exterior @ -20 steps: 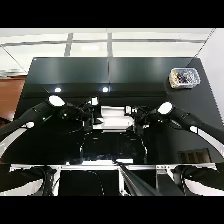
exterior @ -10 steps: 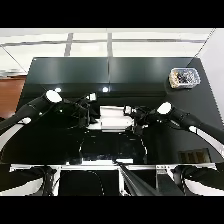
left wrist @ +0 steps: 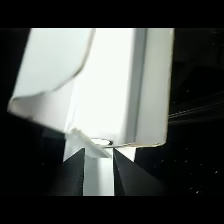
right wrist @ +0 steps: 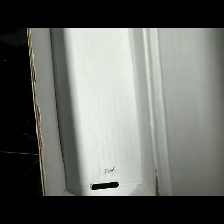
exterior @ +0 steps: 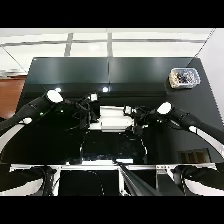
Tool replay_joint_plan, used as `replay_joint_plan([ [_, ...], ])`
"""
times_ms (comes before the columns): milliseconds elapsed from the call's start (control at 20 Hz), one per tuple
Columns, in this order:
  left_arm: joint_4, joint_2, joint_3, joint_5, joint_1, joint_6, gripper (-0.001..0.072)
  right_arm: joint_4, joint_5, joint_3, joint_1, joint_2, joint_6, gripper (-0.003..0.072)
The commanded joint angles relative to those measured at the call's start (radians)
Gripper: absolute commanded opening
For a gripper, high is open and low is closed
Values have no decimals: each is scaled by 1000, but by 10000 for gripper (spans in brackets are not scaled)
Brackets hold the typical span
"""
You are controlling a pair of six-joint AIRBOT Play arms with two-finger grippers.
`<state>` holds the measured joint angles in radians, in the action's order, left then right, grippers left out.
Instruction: Fold the box and place the chain.
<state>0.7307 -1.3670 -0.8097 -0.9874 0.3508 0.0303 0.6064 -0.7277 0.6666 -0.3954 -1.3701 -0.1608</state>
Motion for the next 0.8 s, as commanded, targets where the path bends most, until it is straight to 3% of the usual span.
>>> replay_joint_plan([
  [0, -34, -13, 0, -8, 48, 0, 218, 0, -1, 1, 0, 0, 0, 168],
  [150, -81, -36, 0, 16, 64, 0, 225, 0, -1, 1, 0, 0, 0, 168],
  [200, -99, -39, 0, 45, 64, 0, 249, 0, -1, 1, 0, 0, 0, 168],
  [300, -128, -39, 0, 100, 69, -1, 376, 0, 0, 1, 0, 0, 0, 168],
  [400, -135, -42, 0, 105, 72, -1, 375, 0, -1, 1, 0, 0, 0, 168],
  [450, -133, -44, 1, 100, 73, -1, 284, 0, 0, 1, 0, 0, 0, 168],
  [500, -126, -45, 1, 101, 75, -2, 130, 0, 0, 1, 0, 0, 0, 168],
  [550, -126, -45, 1, 101, 75, -2, 168, 0, 0, 1, 0, 0, 0, 168],
  [600, -131, -45, 1, 103, 75, -2, 360, 0, 0, 1, 0, 0, 0, 168],
  [650, -129, -44, 1, 107, 75, 0, 493, 0, 0, 1, 0, 0, 0, 168],
  [750, -117, -44, 0, 103, 74, 0, 163, 0, -1, 1, 0, 0, 0, 168],
])
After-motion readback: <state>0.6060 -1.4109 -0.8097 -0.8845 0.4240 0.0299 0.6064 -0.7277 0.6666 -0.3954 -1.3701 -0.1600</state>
